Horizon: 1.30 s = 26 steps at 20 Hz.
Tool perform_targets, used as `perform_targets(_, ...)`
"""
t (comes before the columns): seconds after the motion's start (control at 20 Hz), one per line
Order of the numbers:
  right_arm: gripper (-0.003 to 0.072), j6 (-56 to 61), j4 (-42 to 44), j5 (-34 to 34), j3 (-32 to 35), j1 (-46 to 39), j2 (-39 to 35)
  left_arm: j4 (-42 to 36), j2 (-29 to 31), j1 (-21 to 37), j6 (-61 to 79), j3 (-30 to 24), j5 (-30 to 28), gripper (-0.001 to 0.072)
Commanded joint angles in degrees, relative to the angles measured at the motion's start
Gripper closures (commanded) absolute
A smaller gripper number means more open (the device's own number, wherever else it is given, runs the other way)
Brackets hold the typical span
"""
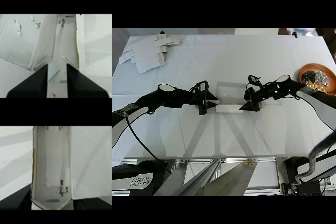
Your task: Fold the box and place the chain.
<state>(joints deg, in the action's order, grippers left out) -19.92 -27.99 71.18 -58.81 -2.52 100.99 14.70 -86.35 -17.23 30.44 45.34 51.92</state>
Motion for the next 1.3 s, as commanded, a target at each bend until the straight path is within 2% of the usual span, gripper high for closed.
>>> perform_targets(0.0, 0.0281, 0.0, -0.1, 0.0, 0.0, 0.0, 0.0, 2.8, 0.0, 0.0, 0.0, 0.0, 0.0, 0.0589)
perform_targets(0.15, 0.0281, 0.0, -0.1, 0.0, 0.0, 0.0, 0.0, 7.2, 0.1, 0.3, -1.1, 0.0, 0.2, 0.0702)
perform_targets(0.5, 0.0281, 0.0, -0.1, 0.0, 0.0, 0.0, 0.0, 8.0, 3.0, 2.3, -5.3, 0.0, 1.9, 0.0696)
perform_targets(0.7, 0.0281, 0.0, -0.1, 0.0, 0.0, 0.0, 0.0, 11.9, 6.7, 3.2, -9.4, 0.0, 1.9, 0.0696)
perform_targets(0.85, 0.0281, 0.0, -0.1, 0.0, 0.0, 0.0, 0.0, 11.6, 10.4, 6.8, -25.9, 0.0, 1.9, 0.0699)
perform_targets(1.05, 0.0281, 0.0, -0.1, 0.0, 0.0, 0.0, 0.0, 13.4, 13.6, 16.2, -55.8, 0.0, 3.8, 0.07)
perform_targets(1.15, 0.0281, 0.0, -0.1, 0.0, 0.0, 0.0, 0.0, 13.5, 13.6, 20.1, -62.6, 0.0, 6.9, 0.07)
perform_targets(1.25, 0.0281, 0.0, -0.1, 0.0, 0.0, 0.0, 0.0, 15.2, 13.6, 21.2, -66.2, -0.1, 8.8, 0.07)
